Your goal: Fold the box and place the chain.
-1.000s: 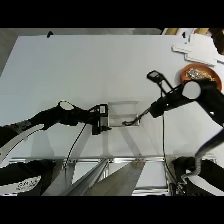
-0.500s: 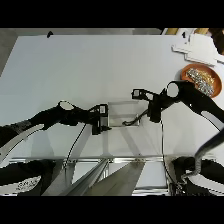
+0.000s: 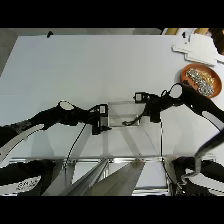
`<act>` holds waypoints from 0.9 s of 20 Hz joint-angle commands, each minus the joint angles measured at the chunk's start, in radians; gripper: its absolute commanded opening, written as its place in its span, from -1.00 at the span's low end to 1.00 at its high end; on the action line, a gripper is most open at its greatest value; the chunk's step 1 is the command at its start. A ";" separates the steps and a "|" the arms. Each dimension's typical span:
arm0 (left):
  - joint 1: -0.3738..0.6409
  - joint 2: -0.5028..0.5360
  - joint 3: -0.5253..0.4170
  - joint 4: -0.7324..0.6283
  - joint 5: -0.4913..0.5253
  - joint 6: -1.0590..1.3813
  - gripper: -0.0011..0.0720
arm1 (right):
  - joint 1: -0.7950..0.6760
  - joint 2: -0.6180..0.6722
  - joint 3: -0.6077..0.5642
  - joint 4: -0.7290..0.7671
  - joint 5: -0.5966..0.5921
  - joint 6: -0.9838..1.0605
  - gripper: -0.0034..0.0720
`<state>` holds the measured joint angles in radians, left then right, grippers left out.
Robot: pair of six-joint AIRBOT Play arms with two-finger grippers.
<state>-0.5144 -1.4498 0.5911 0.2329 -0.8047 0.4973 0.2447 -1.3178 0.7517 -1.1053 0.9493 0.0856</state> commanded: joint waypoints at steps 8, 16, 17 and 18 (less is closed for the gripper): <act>0.000 0.000 0.000 0.000 0.000 0.000 -0.94 | -0.006 -0.002 -0.063 0.056 -0.105 -0.114 -0.56; 0.000 0.000 0.000 0.000 0.000 0.000 -0.94 | -0.006 0.171 -0.064 0.018 -0.048 -0.063 -0.86; 0.000 0.000 0.000 0.000 0.000 0.000 -0.94 | -0.006 0.209 -0.064 0.008 -0.025 -0.034 -0.86; 0.000 0.000 0.000 0.000 0.000 0.000 -0.94 | -0.006 0.248 -0.064 0.006 0.003 -0.011 -0.86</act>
